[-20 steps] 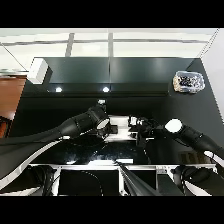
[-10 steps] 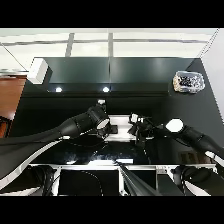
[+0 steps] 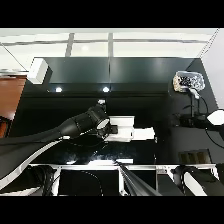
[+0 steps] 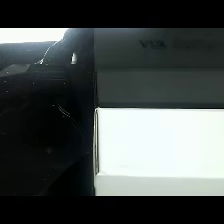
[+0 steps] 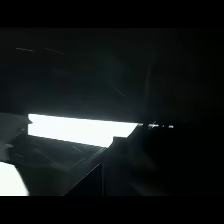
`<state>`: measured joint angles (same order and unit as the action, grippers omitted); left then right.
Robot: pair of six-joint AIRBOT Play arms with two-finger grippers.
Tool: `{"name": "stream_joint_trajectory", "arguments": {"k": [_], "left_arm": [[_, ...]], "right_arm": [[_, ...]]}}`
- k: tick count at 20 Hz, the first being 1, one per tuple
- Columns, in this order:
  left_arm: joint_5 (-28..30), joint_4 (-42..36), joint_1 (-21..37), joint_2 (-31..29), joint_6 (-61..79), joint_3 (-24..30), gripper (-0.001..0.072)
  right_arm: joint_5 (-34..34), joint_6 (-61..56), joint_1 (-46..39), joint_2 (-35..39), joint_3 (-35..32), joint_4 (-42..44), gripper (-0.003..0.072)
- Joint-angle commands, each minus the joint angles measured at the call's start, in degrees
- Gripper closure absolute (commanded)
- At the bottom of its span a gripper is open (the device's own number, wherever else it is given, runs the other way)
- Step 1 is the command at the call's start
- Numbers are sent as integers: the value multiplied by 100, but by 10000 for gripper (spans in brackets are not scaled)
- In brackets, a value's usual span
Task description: Fold the box and place the chain.
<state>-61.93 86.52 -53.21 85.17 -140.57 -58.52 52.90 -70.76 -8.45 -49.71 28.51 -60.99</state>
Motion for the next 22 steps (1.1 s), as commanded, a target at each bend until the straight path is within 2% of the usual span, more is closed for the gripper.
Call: {"name": "stream_joint_trajectory", "arguments": {"k": [1, 3, 5, 7, 9, 12, 15, 16, 17, 18, 20, 22], "left_arm": [[-9, -4, 0, 0, -4, 2, 681], [-11, -2, 0, 0, -4, 2, 681], [-13, -2, 2, 0, -2, 2, 681], [-13, -4, 4, 0, -2, 2, 681], [-13, -2, 4, 0, -2, 2, 681], [-13, -2, 4, 0, -2, 2, 681], [-15, 0, 7, 0, -2, 2, 681], [-13, 0, 7, 0, -2, 2, 681], [-13, 0, 7, 0, -2, 2, 681], [-13, 0, 7, 0, -2, 2, 681], [-13, 0, 13, 0, -2, 2, 681], [-13, 0, 13, 0, -2, 2, 681]], "right_arm": [[634, -647, -717, -173, -350, 732, 678], [949, 61, -374, -662, -472, 1545, 678], [1128, 741, 107, -1130, -472, 1832, 678], [1093, 774, 570, -1576, -472, 1891, 678], [1095, 1200, 841, -1880, -470, 2393, 678], [1108, 1943, 892, -1937, -350, 3322, 677], [1335, 1937, 892, -1937, 42, 3460, 674], [1543, 1937, 892, -1937, 201, 3458, 533], [1784, 1937, 894, -1937, 337, 3458, 169], [1971, 1937, 898, -1937, 442, 3440, 60], [2175, 1840, 922, -1937, 555, 3438, 60], [2092, 1615, 1097, -1937, 566, 3403, 62]]}}
